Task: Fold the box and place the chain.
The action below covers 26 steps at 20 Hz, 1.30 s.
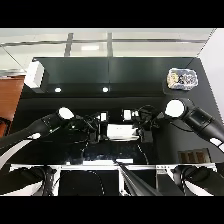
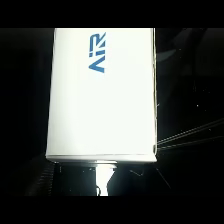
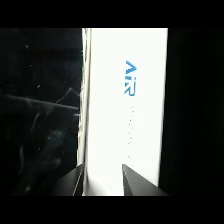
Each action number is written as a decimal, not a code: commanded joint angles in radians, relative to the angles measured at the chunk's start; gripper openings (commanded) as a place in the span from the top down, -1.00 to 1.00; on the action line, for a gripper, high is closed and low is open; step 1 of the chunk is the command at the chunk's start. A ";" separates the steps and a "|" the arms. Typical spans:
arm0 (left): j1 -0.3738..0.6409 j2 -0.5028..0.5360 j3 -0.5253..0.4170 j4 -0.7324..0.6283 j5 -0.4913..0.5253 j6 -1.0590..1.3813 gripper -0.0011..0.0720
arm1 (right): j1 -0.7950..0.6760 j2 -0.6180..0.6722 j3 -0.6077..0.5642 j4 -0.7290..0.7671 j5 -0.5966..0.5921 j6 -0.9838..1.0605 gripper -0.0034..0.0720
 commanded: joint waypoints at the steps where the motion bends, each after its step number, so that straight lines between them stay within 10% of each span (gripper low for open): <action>1: 0.000 0.000 0.000 0.000 0.002 0.002 0.06 | 0.000 0.000 0.000 0.004 -0.002 -0.001 0.13; 26: 0.000 0.000 0.000 0.000 0.002 0.002 0.06 | -0.019 0.034 0.016 0.034 0.036 0.235 0.13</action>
